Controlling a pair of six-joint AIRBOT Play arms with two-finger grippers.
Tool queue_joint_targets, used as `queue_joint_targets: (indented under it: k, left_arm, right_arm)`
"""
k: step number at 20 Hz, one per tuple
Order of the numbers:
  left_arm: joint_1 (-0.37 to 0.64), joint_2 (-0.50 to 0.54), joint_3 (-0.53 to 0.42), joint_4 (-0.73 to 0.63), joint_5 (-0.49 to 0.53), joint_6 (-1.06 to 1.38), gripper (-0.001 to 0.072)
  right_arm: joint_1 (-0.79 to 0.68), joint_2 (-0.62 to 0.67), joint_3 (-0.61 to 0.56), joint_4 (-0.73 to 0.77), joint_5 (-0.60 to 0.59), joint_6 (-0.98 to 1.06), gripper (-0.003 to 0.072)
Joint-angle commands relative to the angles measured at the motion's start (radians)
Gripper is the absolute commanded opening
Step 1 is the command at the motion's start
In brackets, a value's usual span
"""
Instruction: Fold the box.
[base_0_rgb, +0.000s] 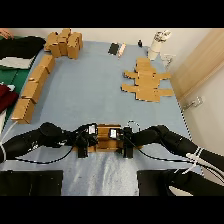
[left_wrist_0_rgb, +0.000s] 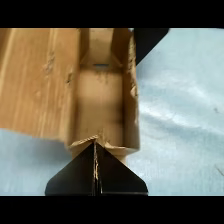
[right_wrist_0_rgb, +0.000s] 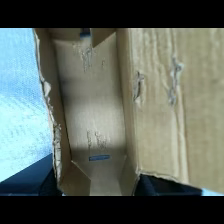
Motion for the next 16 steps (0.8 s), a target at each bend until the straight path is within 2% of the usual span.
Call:
queue_joint_targets:
  k: [1,3,6,8,11,13,16]
  left_arm:
    - [0.025,0.103,0.001,0.354,0.015,-0.407,0.0013]
    - [0.084,0.222,0.001,0.546,-0.047,-0.782,0.0013]
    - [0.209,0.422,-0.006,0.732,-0.151,-1.353,0.0012]
    - [0.303,0.494,-0.035,0.855,-0.186,-1.708,0.0011]
    - [0.364,0.457,-0.086,0.819,-0.306,-1.748,0.0010]
    - [0.340,0.413,-0.119,0.754,-0.298,-1.743,0.0010]
    - [0.261,0.349,-0.137,0.599,-0.213,-1.670,0.0010]
  right_arm:
    - [0.001,0.001,0.000,0.000,0.000,0.000,0.0504]
    - [0.001,0.001,0.000,0.000,0.000,0.000,0.0505]
    - [0.001,0.001,0.000,0.000,0.000,0.000,0.0505]
    - [0.001,0.001,0.000,0.000,0.000,0.000,0.0505]
    - [0.001,0.001,0.000,0.000,0.000,0.000,0.0505]
    - [0.001,0.001,0.000,0.000,0.000,0.000,0.0505]
    - [0.001,0.001,0.000,0.000,0.000,0.000,0.0505]
